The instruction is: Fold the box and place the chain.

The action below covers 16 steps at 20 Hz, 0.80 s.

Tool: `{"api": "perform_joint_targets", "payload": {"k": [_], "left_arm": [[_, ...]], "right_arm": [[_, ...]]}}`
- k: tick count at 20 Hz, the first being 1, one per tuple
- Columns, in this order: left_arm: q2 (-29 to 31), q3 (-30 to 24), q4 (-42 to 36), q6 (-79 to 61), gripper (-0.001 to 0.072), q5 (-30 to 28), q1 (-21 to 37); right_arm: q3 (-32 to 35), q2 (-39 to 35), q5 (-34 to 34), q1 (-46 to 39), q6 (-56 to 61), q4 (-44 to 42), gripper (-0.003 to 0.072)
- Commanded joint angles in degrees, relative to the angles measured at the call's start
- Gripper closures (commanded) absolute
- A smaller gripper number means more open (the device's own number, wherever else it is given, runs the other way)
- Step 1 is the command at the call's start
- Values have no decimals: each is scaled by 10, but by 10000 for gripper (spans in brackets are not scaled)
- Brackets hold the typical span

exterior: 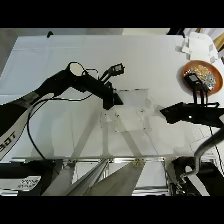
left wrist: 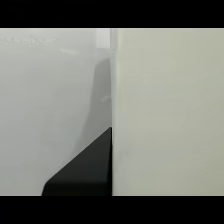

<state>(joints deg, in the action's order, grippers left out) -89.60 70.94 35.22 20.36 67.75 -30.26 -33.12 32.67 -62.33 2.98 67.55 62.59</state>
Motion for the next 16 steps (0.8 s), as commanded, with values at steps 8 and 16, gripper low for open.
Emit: {"api": "perform_joint_targets", "payload": {"k": [8,16], "left_arm": [[167,-77,129,99,712,-40,-107],[164,-202,133,33,705,-229,-129]], "right_arm": [[-13,-146,-133,0,-10,78,410],[-12,-146,-98,0,-10,76,410]]}}
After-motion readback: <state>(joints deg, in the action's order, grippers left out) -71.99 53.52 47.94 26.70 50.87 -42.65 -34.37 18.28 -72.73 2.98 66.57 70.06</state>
